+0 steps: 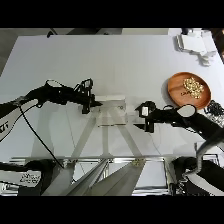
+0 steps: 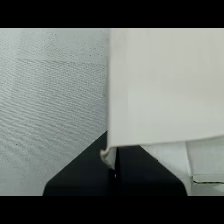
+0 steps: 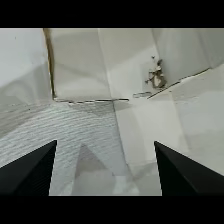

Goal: Fold the box and place the chain.

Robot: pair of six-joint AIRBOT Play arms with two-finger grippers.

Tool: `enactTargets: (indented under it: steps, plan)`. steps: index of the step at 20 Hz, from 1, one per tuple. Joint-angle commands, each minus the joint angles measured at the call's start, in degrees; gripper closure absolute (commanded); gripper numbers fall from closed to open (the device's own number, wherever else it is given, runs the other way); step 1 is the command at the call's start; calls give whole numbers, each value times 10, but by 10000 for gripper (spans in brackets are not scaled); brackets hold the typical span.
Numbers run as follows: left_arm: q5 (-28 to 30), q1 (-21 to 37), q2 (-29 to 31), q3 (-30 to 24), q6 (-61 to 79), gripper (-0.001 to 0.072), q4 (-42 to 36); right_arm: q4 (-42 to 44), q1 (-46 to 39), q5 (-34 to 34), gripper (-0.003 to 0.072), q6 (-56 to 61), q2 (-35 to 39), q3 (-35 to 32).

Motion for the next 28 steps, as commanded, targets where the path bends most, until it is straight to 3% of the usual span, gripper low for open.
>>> enactTargets:
  steps: [1,8,17,28]
  plan:
    - [0,0,0,0,0,702,0,46,8,-21,-29,-26,-66,13]
    - [0,0,0,0,0,702,0,248,27,-18,-30,-141,-157,50]
    - [0,0,0,0,0,702,0,237,27,-12,-29,-44,-158,51]
    - [0,0,0,0,0,702,0,89,27,-44,-27,-44,-81,49]
